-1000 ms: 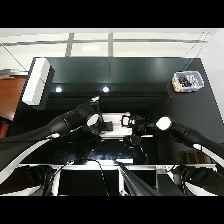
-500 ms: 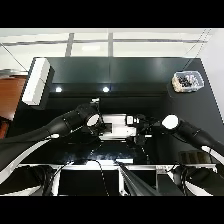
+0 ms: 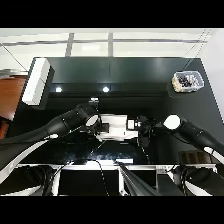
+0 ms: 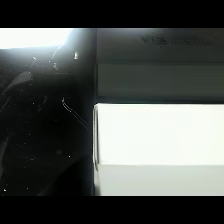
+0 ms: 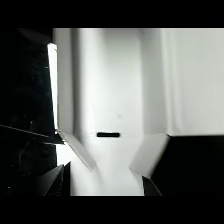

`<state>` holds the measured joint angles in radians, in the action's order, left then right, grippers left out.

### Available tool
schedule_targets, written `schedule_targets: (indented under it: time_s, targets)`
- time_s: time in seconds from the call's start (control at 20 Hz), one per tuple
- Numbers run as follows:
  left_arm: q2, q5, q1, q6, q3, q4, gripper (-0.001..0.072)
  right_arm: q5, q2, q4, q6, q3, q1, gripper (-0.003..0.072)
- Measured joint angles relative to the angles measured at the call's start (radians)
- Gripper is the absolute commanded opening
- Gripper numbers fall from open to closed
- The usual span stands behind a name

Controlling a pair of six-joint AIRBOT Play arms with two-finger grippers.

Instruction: Fold the box and place the chain.

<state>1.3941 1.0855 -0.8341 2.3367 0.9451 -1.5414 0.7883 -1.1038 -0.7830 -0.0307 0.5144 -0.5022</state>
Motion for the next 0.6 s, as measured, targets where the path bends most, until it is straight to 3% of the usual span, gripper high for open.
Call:
schedule_targets:
  time_s: [0.05, 0.1, 0.25, 0.4, 0.5, 0.6]
  targets:
    - [0.000, 0.000, 0.000, 0.000, 0.000, -0.002, 0.0029, -0.016, -0.006, 0.000, -0.001, 0.000, -0.015, 0.0489]
    - [0.000, 0.000, 0.000, 0.000, 0.000, -0.003, 0.0029, -0.034, -0.010, 0.000, -0.003, 0.000, -0.029, 0.0380]
    - [0.000, -0.001, 0.000, 0.000, 0.000, -0.003, 0.0029, -0.092, -0.017, 0.004, 0.011, 0.000, -0.061, 0.0237]
    - [0.000, -0.001, 0.000, 0.001, 0.000, -0.002, 0.0029, -0.109, -0.020, 0.007, 0.045, 0.000, -0.074, 0.0235]
    - [0.000, -0.003, 0.000, 0.002, 0.000, 0.000, 0.0029, -0.110, -0.021, 0.008, 0.066, 0.000, -0.077, 0.0119]
    - [0.000, -0.004, 0.000, 0.003, 0.000, 0.001, 0.0029, -0.112, -0.023, 0.025, 0.089, 0.000, -0.080, 0.0119]
